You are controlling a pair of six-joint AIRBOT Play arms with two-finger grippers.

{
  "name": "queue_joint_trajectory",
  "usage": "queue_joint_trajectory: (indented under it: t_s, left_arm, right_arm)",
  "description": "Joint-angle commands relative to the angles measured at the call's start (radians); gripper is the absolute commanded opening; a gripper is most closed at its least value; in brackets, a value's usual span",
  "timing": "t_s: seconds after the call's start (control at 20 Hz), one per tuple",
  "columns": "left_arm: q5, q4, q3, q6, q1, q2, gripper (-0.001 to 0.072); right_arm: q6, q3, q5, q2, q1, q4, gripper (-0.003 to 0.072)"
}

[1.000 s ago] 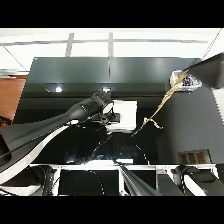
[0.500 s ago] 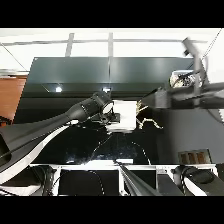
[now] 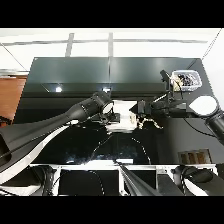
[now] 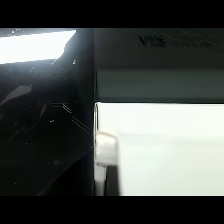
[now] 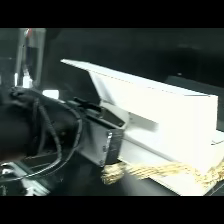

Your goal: Fold the box and place the chain.

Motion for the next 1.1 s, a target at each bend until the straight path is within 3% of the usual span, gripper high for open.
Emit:
queue_joint_trajectory:
  t_s: [0.0, 0.15, 0.25, 0.3, 0.35, 0.4, 0.6, 0.85, 1.0, 1.05]
  left_arm:
    - [0.0, 0.0, 0.0, 0.0, 0.0, 0.0, 0.0032]
    - [0.0, 0.0, 0.0, 0.0, 0.0, 0.0, 0.0032]
    - [0.0, 0.0, 0.0, 0.0, 0.0, 0.0, 0.0033]
    - [0.0, 0.0, 0.0, 0.0, 0.0, 0.0, 0.0032]
    - [0.0, 0.0, 0.0, 0.0, 0.0, 0.0, 0.0032]
    - [0.001, 0.0, 0.0, 0.0, 0.0, 0.0, 0.0032]
    - [0.0, 0.0, 0.0, 0.0, 0.0, 0.0, 0.0032]
    - [0.0, 0.0, 0.0, 0.0, 0.0, 0.0, 0.0032]
    - [0.0, 0.0, 0.0, 0.0, 0.0, 0.0, 0.0032]
    - [0.0, 0.0, 0.0, 0.0, 0.0, 0.0, 0.0032]
  right_arm:
    - [0.02, 0.007, 0.015, -0.013, -0.056, -0.042, 0.0404]
    - [0.021, 0.031, 0.007, -0.013, -0.245, -0.204, 0.0404]
    - [0.093, 0.03, -0.062, -0.025, -0.342, -0.472, 0.0404]
    - [0.174, 0.03, -0.098, -0.043, -0.372, -0.612, 0.0444]
    - [0.219, 0.03, -0.134, -0.072, -0.392, -0.686, 0.0669]
    - [0.221, 0.03, -0.179, -0.114, -0.411, -0.689, 0.072]
    - [0.323, 0.08, -0.379, -0.325, -0.452, -0.625, 0.072]
    - [0.389, 0.288, -0.322, -0.592, -0.457, -0.543, 0.0719]
    - [0.389, 0.338, -0.328, -0.67, -0.456, -0.45, 0.0712]
    - [0.388, 0.341, -0.328, -0.678, -0.457, -0.447, 0.0674]
